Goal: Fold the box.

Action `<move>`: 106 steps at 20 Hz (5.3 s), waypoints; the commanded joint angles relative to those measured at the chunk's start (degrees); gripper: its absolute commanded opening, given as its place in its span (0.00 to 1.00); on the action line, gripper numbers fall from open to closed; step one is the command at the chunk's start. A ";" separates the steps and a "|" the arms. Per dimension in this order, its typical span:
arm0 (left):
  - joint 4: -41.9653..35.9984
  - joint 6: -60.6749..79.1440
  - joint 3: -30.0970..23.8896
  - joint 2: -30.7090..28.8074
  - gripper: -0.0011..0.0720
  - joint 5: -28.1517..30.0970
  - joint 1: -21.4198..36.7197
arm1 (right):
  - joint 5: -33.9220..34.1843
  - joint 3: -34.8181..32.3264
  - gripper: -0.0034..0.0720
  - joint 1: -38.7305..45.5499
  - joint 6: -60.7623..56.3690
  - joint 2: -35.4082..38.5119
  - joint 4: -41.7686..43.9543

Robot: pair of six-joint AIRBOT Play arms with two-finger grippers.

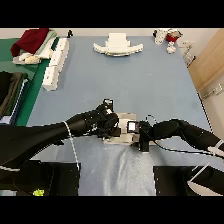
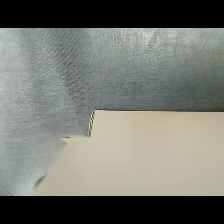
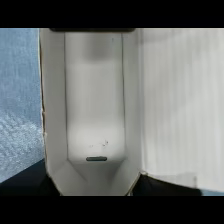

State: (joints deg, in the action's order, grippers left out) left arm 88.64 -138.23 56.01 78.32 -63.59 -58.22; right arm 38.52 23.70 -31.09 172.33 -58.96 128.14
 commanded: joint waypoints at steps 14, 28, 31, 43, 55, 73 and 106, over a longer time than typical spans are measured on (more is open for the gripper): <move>-0.07 -0.70 0.07 -0.07 0.20 -0.04 -0.02 | -0.02 -0.04 0.72 -0.04 -0.24 0.00 0.13; 0.39 6.12 2.05 -18.18 0.75 -12.28 -0.02 | -0.02 -0.04 0.72 -0.04 -0.24 0.00 0.13; 3.45 11.85 2.05 -20.59 0.32 -12.02 -0.02 | -0.02 -0.04 0.72 -0.04 -0.24 0.00 0.13; -12.68 72.76 -13.29 -32.22 0.04 -2.58 13.75 | -0.04 -0.04 0.72 -0.04 -0.24 0.00 0.13; -48.33 139.43 -31.12 -26.86 0.97 23.34 31.52 | -0.04 -0.04 0.72 -0.04 -0.24 0.00 0.13; -55.41 153.44 -31.12 -19.37 0.97 19.67 31.52 | -0.07 -0.04 0.72 -0.04 -0.24 0.00 0.13; -64.13 160.41 -31.26 -13.33 0.57 24.13 28.89 | -0.07 -0.04 0.72 -0.04 -0.24 0.00 0.13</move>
State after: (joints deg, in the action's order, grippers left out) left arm 24.91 21.69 24.71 64.97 -39.22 -29.28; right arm 38.46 23.68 -31.09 172.09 -58.96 128.25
